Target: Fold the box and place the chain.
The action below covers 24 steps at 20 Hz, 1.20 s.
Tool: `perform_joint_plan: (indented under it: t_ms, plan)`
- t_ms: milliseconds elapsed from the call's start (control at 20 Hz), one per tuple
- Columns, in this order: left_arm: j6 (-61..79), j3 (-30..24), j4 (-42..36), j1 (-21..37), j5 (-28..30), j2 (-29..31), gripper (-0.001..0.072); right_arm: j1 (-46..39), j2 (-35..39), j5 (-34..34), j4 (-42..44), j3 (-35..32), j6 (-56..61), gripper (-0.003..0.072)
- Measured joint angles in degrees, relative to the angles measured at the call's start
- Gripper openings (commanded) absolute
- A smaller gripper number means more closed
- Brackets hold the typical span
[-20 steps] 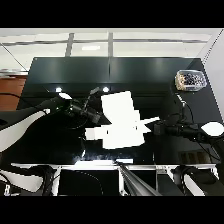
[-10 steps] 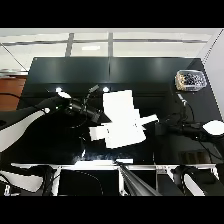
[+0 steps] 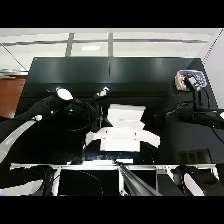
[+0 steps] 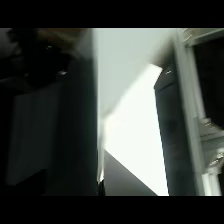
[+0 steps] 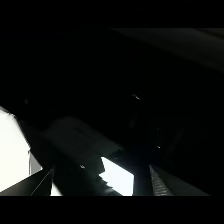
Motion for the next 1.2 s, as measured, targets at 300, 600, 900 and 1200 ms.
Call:
perform_joint_plan:
  t_ms: [300,600,900,1200]
  plan:
    - [4.7,-2.2,-0.6,-2.0,7.1,1.4,0.0024,5.7,0.0,-0.3,-3.4,-1.3,-8.6,0.0708]
    - [10.5,-8.2,-3.4,-2.2,13.6,1.6,0.0027,10.7,-0.1,-3.4,-4.5,-2.9,-12.9,0.0708]
    - [12.0,-9.6,4.4,-2.2,15.3,1.6,0.0028,16.7,-2.0,-4.7,-6.6,-3.5,-16.2,0.0708]
    - [12.1,-9.8,10.0,-2.2,15.3,1.6,0.0028,22.2,-5.9,-5.8,-7.4,-3.5,-17.0,0.0708]
